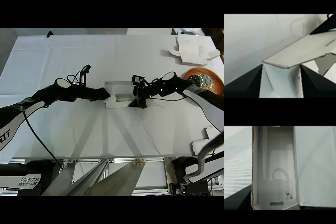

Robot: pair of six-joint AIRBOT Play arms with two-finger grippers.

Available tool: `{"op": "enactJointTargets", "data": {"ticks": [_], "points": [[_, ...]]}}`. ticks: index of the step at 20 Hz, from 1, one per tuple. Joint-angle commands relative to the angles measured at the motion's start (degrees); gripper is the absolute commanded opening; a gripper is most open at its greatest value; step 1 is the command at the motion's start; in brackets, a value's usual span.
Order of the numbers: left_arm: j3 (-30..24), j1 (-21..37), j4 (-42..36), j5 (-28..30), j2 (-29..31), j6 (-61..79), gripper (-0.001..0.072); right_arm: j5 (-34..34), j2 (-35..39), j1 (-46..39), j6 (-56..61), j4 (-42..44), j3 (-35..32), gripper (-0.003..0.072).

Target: Fold the box and place the chain.

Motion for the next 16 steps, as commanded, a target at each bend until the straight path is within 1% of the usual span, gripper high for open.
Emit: {"op": "enactJointTargets", "data": {"ticks": [1, 3, 6, 7, 8, 10, 14, 16], "points": [[1.01, -0.96, 1.62, 0.42, -1.01, -1.03, 0.0487, 0.02, 0.0, 0.0, 0.02, 0.11, -0.02, 0.0483], [1.11, -0.92, 2.05, 0.44, -1.01, -1.05, 0.0487, 0.02, 0.0, 0.0, 0.0, 0.11, -0.02, 0.0483], [1.11, -0.96, 5.27, 0.39, -0.98, -1.22, 0.0482, 0.0, 0.0, 0.0, 0.02, 0.11, -0.02, 0.0483], [1.14, -0.96, 6.23, 0.39, -0.9, -1.22, 0.0421, 0.02, 0.0, 0.0, 0.0, 0.11, -0.02, 0.0483], [1.4, -0.94, 6.8, 0.37, -0.83, -1.25, 0.039, 0.02, 0.0, 0.0, 0.02, 0.11, -0.02, 0.0483], [2.89, -0.96, 6.86, -0.35, -0.83, -1.22, 0.0396, 0.02, 0.0, 0.0, 0.02, 0.11, -0.02, 0.0483], [7.67, -0.96, 6.93, -2.67, -0.83, -1.62, 0.0396, 0.0, 0.0, 0.0, 0.0, 0.11, -0.02, 0.0483], [9.64, -1.01, 10.05, -4.94, -0.9, -5.75, 0.0396, 0.02, 0.0, 0.0, 0.0, 0.11, -0.02, 0.0483]]}}
